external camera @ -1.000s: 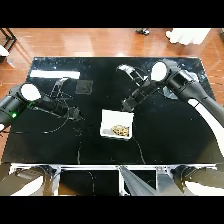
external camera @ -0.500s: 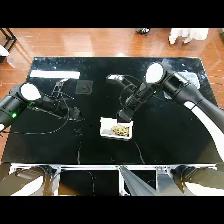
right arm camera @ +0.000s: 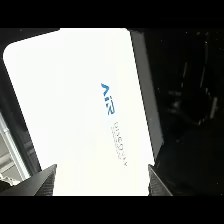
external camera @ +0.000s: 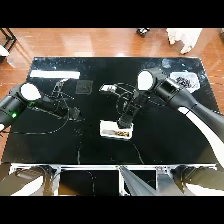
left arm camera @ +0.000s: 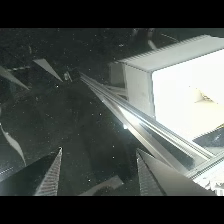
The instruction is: Fold the box and place the chain.
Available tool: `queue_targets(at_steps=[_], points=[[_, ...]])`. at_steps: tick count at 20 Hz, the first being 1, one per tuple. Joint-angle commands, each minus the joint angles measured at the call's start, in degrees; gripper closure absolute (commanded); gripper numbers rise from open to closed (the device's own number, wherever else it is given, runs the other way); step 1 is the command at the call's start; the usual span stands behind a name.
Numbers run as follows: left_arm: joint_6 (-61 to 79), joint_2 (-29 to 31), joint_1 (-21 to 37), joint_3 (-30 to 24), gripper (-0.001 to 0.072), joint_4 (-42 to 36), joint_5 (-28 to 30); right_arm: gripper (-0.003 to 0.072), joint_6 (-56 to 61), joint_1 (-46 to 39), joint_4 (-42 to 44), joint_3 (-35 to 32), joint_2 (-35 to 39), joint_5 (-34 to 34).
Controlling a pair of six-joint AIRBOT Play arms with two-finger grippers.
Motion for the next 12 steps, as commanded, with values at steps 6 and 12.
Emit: queue_targets(at_steps=[6, 12], points=[[0.0, 0.0, 0.1, 0.0, 0.0139, 0.0, 0.0, -0.0017, 0.0, 0.3, -1.9, 0.0, 0.0, -0.3], [0.0, 0.0, 0.1, 0.0, 0.0139, 0.0, 0.2, -0.0016, 0.0, 1.2, -2.3, -0.1, 0.0, -2.0]])
